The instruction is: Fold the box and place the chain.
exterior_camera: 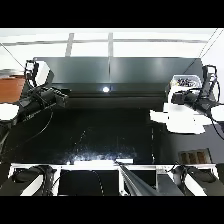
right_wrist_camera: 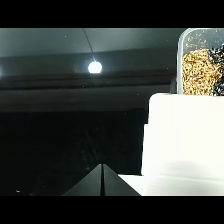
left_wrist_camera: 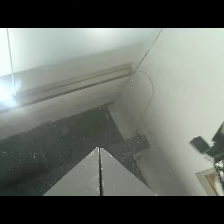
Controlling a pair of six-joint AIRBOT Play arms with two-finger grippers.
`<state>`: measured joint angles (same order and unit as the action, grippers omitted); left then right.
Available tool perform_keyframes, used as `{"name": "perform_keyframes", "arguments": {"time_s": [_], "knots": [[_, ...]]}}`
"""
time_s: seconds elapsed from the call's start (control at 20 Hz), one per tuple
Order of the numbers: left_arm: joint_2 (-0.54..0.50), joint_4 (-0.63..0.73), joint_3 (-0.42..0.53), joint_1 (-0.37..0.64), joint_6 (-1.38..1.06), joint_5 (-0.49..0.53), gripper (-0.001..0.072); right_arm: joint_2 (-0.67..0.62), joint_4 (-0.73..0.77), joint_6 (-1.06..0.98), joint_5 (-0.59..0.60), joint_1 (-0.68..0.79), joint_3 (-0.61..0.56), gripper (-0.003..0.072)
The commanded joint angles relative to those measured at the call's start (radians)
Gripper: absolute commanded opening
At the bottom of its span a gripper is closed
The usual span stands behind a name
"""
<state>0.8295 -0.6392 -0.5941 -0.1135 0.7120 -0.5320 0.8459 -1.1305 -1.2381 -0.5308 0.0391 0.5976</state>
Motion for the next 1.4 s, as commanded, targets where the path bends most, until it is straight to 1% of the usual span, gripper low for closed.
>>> {"name": "perform_keyframes", "arguments": {"time_s": [0.0,0.3,0.4,0.45,0.55,0.7,0.75,0.8,0.85,0.9,0.95,1.05,1.15,1.2,1.25,1.3,1.35], "knots": [[-0.001,0.000,0.000,0.001,0.000,-0.005,0.0031,0.000,0.000,-0.001,0.000,-0.001,-0.001,0.0023],[-0.001,0.000,0.000,0.001,0.000,-0.010,0.0031,0.000,0.000,-0.001,0.000,-0.001,-0.001,0.0023],[-0.001,0.000,0.001,0.001,0.000,-0.036,0.0031,0.000,0.000,-0.001,0.000,-0.001,-0.001,0.0023],[-0.001,0.000,0.001,-0.002,0.003,-0.071,0.0031,0.000,0.000,0.000,0.000,-0.001,-0.001,0.0023],[-0.001,0.002,0.012,-0.035,0.003,-0.134,0.0030,0.000,0.000,0.000,0.000,-0.001,-0.001,0.0023],[0.003,0.002,0.064,-0.118,0.044,-0.131,0.0030,0.000,0.001,-0.001,0.000,-0.001,-0.001,0.0023],[0.004,0.002,0.078,-0.134,0.097,-0.132,0.0031,0.000,0.003,-0.001,0.010,-0.001,-0.001,0.0023],[0.005,0.002,0.091,-0.150,0.154,-0.133,0.0032,0.000,0.004,-0.001,0.047,-0.002,-0.001,0.0023],[0.005,0.001,0.101,-0.163,0.175,-0.129,0.0103,0.000,0.020,-0.008,0.087,-0.003,-0.001,0.0025],[0.008,0.000,0.106,-0.175,0.175,-0.121,0.0451,0.000,0.047,-0.017,0.085,-0.002,-0.001,0.0153],[0.013,-0.001,0.106,-0.182,0.176,-0.105,0.0700,0.000,0.047,-0.017,0.067,-0.002,-0.001,0.0720],[0.016,0.000,0.106,-0.182,0.175,-0.069,0.0703,0.000,-0.022,-0.064,-0.016,0.023,0.009,0.0712],[0.016,0.001,0.106,-0.182,0.176,-0.050,0.0702,0.000,-0.240,-0.322,-0.126,0.147,0.056,0.0710],[0.016,0.000,0.106,-0.182,0.175,-0.051,0.0702,0.000,-0.364,-0.435,-0.167,0.255,0.083,0.0710],[0.016,0.000,0.106,-0.182,0.175,-0.051,0.0703,0.001,-0.433,-0.460,-0.190,0.374,0.105,0.0710],[0.016,0.000,0.106,-0.182,0.175,-0.048,0.0702,0.011,-0.465,-0.459,-0.201,0.518,0.126,0.0710],[0.016,0.000,0.106,-0.182,0.175,-0.045,0.0702,0.034,-0.458,-0.455,-0.215,0.656,0.145,0.0710]]}}
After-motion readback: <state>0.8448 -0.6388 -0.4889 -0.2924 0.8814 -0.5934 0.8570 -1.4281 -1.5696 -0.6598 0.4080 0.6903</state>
